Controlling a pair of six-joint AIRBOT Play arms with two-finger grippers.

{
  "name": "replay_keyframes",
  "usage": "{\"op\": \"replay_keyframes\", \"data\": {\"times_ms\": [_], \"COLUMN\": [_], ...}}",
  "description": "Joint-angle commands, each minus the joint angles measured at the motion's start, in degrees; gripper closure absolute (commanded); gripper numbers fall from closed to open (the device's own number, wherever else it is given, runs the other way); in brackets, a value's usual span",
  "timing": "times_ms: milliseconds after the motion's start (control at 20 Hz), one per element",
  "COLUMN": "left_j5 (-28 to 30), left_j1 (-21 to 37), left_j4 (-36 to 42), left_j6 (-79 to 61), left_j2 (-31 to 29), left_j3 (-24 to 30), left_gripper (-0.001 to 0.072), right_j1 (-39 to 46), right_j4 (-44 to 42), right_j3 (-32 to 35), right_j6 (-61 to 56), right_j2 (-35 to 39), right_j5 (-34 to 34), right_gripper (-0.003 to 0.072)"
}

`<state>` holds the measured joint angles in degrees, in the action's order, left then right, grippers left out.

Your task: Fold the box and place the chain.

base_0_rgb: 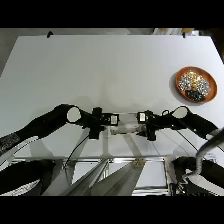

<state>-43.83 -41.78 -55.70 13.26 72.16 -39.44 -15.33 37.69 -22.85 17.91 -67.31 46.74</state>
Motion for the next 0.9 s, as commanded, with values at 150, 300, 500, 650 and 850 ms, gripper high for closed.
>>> {"op": "replay_keyframes", "data": {"times_ms": [150,300,500,650,850], "left_j5": [-0.9,0.85,4.85,6.05,5.29], "left_j1": [-0.48,-0.5,-2.56,-3.37,-3.32], "left_j4": [5.7,7.45,9.03,8.98,8.31], "left_j6": [-0.37,-0.39,-0.26,0.83,6.69], "left_j2": [0.22,0.42,2.4,3.06,3.02], "left_j3": [0.02,0.02,0.02,0.02,0.02], "left_gripper": [0.0578,0.0578,0.0571,0.0429,0.0297], "right_j1": [0.04,0.04,0.04,0.04,0.04], "right_j4": [0.0,0.0,0.0,0.0,0.0], "right_j3": [0.0,0.0,0.0,0.0,0.0], "right_j6": [0.0,0.0,0.0,0.0,0.0], "right_j2": [0.04,0.04,0.04,0.04,0.04], "right_j5": [0.0,0.0,0.0,0.0,0.0], "right_gripper": [0.0253,0.0253,0.0253,0.0253,0.0253]}}
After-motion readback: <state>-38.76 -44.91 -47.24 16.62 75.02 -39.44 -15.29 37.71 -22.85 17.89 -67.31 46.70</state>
